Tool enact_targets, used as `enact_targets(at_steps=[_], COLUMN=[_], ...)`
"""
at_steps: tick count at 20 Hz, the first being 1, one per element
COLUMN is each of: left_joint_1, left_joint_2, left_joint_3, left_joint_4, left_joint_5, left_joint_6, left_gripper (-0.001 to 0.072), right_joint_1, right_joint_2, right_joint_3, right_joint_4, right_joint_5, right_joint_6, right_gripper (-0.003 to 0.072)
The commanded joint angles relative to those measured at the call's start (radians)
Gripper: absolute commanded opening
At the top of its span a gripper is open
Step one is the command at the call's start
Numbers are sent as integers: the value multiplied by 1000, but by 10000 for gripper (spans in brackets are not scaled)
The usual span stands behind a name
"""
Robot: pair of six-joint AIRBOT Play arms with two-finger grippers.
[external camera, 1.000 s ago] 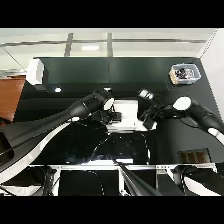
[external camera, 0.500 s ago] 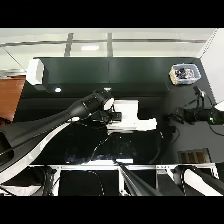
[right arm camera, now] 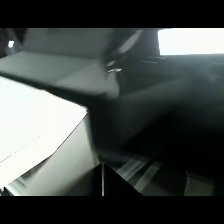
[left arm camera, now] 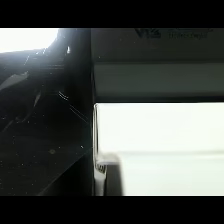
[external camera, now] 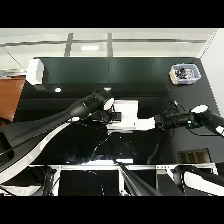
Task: Fold the box and place the chain.
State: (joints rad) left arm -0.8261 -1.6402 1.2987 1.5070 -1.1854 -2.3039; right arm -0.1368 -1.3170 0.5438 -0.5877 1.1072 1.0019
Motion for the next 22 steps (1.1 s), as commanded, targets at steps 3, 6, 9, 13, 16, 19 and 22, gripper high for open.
enact_targets(at_steps=[3,6,9,13,16,19,22], left_joint_1=[0,0,0,0,0,0,0], left_joint_2=[-1,-1,-1,-1,-1,-1,-1], left_joint_3=[0,0,0,0,0,0,0], left_joint_4=[0,0,0,0,0,-1,-1], left_joint_5=[1,1,1,2,3,3,3], left_joint_6=[0,0,0,0,0,0,0], left_gripper=[22,22,22,22,22,22,22], right_joint_1=[56,57,89,158,203,247,297], right_joint_2=[-11,-11,-11,-11,-11,-11,-11], right_joint_3=[67,107,128,150,195,244,291], right_joint_4=[37,45,50,53,40,-53,-124], right_joint_5=[66,144,167,123,110,100,97], right_joint_6=[-35,-36,-35,-21,-11,51,134], right_gripper=[527,526,515,476,316,305,305])
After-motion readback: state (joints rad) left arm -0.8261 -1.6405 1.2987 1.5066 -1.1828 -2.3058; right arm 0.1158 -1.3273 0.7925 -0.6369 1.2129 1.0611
